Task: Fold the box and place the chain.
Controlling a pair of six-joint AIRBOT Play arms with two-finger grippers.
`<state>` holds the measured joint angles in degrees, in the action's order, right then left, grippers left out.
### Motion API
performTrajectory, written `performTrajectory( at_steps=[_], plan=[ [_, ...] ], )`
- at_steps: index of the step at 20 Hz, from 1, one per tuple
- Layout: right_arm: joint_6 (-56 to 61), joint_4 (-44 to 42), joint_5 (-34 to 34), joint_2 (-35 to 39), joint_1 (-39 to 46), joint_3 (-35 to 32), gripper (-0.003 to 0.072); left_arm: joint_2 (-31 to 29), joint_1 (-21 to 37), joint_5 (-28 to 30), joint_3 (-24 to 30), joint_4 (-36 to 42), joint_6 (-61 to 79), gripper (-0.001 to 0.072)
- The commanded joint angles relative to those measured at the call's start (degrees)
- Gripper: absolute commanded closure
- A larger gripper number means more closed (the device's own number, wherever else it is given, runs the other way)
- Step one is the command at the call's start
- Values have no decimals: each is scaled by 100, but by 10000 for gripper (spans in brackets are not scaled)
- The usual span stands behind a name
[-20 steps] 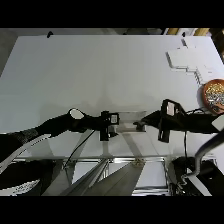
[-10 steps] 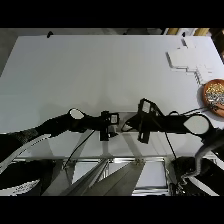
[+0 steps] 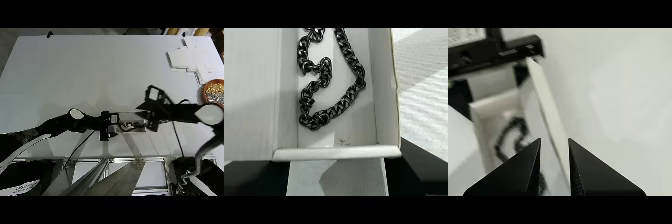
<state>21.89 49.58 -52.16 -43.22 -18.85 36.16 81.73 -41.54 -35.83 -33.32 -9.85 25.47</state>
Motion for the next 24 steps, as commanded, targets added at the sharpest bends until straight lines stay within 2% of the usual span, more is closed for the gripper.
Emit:
performTrajectory(
  at_steps=[1,5,12,15,24],
  plan=[
    [-817,529,-772,264,1003,151,485,-2,0,2,2,-2,2,365],
    [-1355,1119,-767,-94,1596,-184,485,-2,0,0,2,-2,2,365],
    [-2507,1209,90,-1141,1141,-1147,485,-2,0,0,2,-2,2,365],
    [-2693,1211,192,-1193,852,-1180,488,-2,0,0,2,-2,2,365],
    [-2621,1469,210,-1423,833,-1185,509,-2,0,0,2,-2,2,365]
  ],
)
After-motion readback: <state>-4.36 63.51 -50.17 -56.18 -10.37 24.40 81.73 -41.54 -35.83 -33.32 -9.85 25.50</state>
